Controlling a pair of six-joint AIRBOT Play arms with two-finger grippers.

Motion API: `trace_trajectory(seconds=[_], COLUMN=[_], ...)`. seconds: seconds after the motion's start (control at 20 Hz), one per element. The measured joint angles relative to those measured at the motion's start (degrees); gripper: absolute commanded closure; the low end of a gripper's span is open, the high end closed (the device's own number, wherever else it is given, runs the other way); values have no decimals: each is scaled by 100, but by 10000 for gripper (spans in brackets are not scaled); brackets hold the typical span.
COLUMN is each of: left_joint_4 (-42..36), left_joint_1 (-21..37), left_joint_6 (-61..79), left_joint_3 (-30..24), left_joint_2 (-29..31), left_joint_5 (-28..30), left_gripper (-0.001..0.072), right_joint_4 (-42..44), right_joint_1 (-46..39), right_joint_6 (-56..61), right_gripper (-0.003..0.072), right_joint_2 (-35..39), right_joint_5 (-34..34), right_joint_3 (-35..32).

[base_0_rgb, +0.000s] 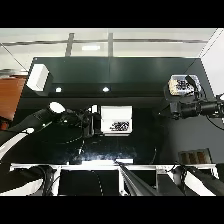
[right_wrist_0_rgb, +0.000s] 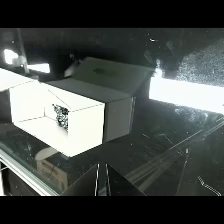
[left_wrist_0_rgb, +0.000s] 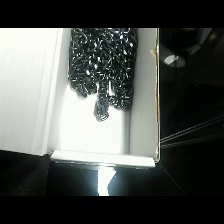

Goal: Fold the box and place the chain.

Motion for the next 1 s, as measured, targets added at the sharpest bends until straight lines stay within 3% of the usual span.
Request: trace_trajectory(seconds=[0.8, 1.0], left_joint_4=[140, 142], left_joint_1=[-72, -72], left_joint_6=[-13, -11], left_joint_3=[0, 0], left_joint_2=[0, 0], left_joint_5=[-20, -17], left_gripper=[3, 42], right_joint_4=[0, 0], right_joint_1=[0, 0], right_joint_6=[2, 2], right_gripper=[626, 626], right_joint_2=[0, 0], right_joint_5=[-70, -87], right_joint_3=[0, 0])
